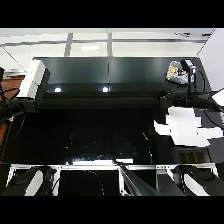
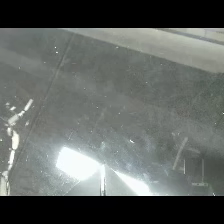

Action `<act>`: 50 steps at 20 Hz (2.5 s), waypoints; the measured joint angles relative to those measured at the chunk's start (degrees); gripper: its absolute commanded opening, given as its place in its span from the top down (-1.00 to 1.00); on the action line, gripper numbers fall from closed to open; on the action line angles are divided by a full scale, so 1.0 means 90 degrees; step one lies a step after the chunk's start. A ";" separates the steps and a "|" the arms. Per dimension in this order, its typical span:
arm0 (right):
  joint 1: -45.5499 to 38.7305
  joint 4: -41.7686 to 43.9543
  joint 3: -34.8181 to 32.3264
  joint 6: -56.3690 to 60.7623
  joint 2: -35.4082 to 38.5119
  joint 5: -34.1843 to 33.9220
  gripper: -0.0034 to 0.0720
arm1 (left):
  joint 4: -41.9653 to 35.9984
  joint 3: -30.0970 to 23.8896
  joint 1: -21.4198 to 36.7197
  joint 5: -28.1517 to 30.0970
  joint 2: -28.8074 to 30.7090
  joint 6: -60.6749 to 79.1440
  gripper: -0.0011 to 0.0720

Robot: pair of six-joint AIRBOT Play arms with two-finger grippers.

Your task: Fold the box and place the chain.

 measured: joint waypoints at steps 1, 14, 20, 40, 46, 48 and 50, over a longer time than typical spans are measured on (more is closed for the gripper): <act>0.0000 0.0000 0.0000 0.0002 0.0000 0.0000 0.87 | 0.0002 0.0000 0.0000 0.0000 0.0000 -0.0002 0.90; 0.0000 0.0000 0.0000 0.0002 -0.0002 -0.0114 0.87 | 0.0000 0.0000 0.0000 -0.0002 0.0000 0.0000 0.90; 0.0000 0.1015 0.0000 0.0010 -0.0010 -0.1093 0.82 | -0.0092 -0.0005 -0.0005 0.0260 -0.0034 -0.0002 0.90; -0.6764 -0.2341 0.0986 0.1829 -0.1778 0.0454 -1.00 | -0.0328 -0.0015 -0.0005 0.0663 -0.0663 -0.0007 -0.94; -0.7359 -0.1690 0.1846 -0.0296 -0.3616 0.2407 -1.00 | -0.0401 -0.0015 -0.0019 0.0566 -0.0729 -0.0206 -0.94; -0.7308 -0.1603 0.1950 -0.0784 -0.3898 0.2829 -0.41 | -0.0427 -0.0015 -0.0024 0.0542 -0.0738 -0.0323 -0.94; -0.7196 -0.1552 0.2006 -0.1112 -0.4048 0.3152 0.05 | -0.0452 -0.0015 -0.0024 0.0522 -0.0738 -0.0391 -0.94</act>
